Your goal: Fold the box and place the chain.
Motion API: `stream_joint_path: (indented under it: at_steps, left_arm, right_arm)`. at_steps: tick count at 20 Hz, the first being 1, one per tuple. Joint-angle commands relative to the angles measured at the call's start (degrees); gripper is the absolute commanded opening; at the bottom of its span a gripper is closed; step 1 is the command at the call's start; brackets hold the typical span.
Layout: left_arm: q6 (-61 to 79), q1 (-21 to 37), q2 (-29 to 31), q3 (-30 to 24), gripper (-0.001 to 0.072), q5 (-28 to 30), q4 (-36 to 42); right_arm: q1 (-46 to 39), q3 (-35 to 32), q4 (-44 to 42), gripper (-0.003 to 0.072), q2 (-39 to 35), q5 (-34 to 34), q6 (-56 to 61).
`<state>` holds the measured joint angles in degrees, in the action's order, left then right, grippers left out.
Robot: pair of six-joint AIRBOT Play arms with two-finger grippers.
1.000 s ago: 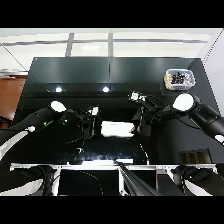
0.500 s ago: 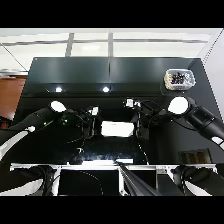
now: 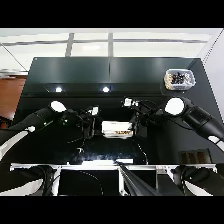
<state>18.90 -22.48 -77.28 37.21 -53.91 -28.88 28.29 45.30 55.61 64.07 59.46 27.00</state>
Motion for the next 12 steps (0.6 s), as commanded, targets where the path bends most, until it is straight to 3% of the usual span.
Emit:
stream_joint_path:
  at_steps: [1, 12]
  left_arm:
    - [0.1, 0.0, 0.0, 0.0, 0.0462, 0.0, 0.0]
    - [0.1, 0.0, 0.0, 0.0, 0.0462, 0.0, 0.0]
  right_arm:
    - [0.0, 0.0, -0.6, 0.0304, 0.2, -0.1, 0.1]
    - [2.3, 0.0, 0.6, 0.0305, 0.3, 1.3, 0.1]
